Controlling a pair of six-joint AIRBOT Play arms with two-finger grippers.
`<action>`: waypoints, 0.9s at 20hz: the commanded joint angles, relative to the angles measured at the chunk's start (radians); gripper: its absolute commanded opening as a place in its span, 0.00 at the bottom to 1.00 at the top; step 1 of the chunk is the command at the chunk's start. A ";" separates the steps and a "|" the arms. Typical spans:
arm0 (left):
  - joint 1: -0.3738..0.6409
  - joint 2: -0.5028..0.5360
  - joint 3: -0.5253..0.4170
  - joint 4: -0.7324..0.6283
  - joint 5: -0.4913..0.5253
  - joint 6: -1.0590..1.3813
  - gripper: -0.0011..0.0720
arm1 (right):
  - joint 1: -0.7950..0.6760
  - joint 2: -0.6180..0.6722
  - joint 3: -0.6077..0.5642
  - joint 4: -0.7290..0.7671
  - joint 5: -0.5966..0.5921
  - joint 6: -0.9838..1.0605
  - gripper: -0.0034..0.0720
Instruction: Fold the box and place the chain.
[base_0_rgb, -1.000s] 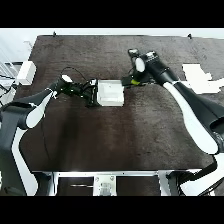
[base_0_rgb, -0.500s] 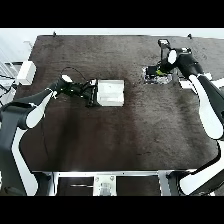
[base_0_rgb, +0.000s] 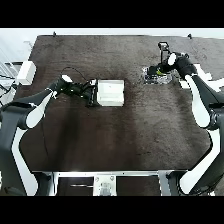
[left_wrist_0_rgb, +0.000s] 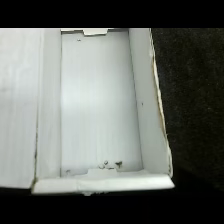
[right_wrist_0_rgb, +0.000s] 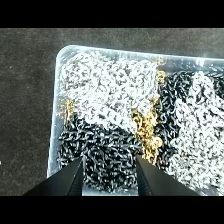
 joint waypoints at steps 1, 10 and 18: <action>0.000 0.000 0.000 0.000 0.000 0.000 0.66 | -0.002 -0.034 0.014 0.011 0.012 -0.025 0.53; 0.000 0.000 0.000 0.000 0.000 0.000 0.66 | -0.018 -0.051 0.015 0.076 0.011 -0.076 0.13; 0.000 0.000 0.000 0.000 0.000 0.000 0.66 | -0.019 0.012 0.023 0.076 0.045 -0.076 0.05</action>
